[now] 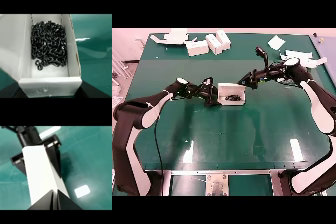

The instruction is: Fold the box and place the chain.

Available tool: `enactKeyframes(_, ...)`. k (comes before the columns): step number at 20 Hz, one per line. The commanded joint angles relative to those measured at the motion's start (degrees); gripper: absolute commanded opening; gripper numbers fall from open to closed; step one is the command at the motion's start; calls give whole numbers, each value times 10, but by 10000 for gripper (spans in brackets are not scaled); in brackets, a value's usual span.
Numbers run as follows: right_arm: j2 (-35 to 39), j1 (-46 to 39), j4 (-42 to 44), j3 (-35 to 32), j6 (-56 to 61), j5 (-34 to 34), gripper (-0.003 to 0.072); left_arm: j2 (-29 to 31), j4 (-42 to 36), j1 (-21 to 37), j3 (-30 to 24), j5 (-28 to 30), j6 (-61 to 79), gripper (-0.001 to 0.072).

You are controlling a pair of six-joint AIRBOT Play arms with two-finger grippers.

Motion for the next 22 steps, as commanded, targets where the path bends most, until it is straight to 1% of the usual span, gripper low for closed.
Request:
enactKeyframes(1, 0, 6, -25, 1, 10, 47, 78, 0, 0, 0, 0, 1, 0, 509)
enactKeyframes(3, 0, 10, -24, 1, 10, 63, 80, 0, 0, 0, 0, 1, 0, 509)
enactKeyframes(4, 0, 12, -25, 1, 10, 66, 103, 0, 0, 0, 0, 3, 0, 509)
enactKeyframes(5, 0, 14, -24, 1, 10, 67, 177, 0, 0, 0, 0, 3, 0, 509)
enactKeyframes(6, 0, 18, -27, 1, 10, 70, 196, 0, 0, 0, 0, 3, 0, 509)
enactKeyframes(7, 0, 24, -29, 1, 10, 73, 196, 0, 0, 0, 0, 2, 0, 509)
enactKeyframes(9, 0, 36, -44, 1, 10, 80, 234, 0, 0, 0, 0, 3, 0, 509)
enactKeyframes(12, 0, 53, -98, 1, 9, 65, 235, 0, 0, 0, 0, 3, 0, 509)
enactKeyframes(13, 0, 56, -103, 1, 2, 56, 235, 0, 0, 0, 0, 3, 0, 509)
enactKeyframes(15, 0, 56, -102, 3, -2, 40, 235, 0, 0, 0, 0, 3, 0, 509)
enactKeyframes(19, 0, 56, -101, 31, -13, 39, 233, 0, 0, 0, 0, 3, 0, 509)
enactKeyframes(22, 0, 56, -101, 34, -15, 15, 233, 0, 0, 0, 0, 3, 0, 509)
